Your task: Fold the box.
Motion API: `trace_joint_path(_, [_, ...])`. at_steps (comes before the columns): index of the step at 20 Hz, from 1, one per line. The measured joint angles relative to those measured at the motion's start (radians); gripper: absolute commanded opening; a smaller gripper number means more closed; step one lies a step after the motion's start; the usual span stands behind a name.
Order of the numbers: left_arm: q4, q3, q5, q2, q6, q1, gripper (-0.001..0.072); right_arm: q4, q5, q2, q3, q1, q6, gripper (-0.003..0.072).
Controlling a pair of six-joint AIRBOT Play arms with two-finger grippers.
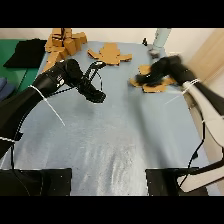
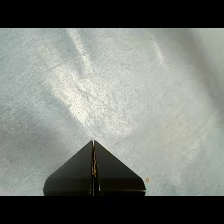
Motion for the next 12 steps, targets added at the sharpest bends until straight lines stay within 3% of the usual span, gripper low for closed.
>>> trace_joint_path(3, [0.0, 0.0, 0.0, 0.0, 0.0, 0.0, 0.0011, 0.103, 0.014, -0.082, 0.115, -0.262, -0.106, 0.0462])
trace_joint_path(7, [0.0, 0.0, 0.0, 0.0, 0.0, 0.0, 0.0012, 0.427, 0.061, -0.226, 0.227, -0.539, -0.251, 0.0462])
trace_joint_path(12, [0.0, 0.0, 0.0, 0.0, 0.0, 0.0, 0.0012, 0.64, 0.107, -0.378, 0.297, -0.648, -0.357, 0.0462])
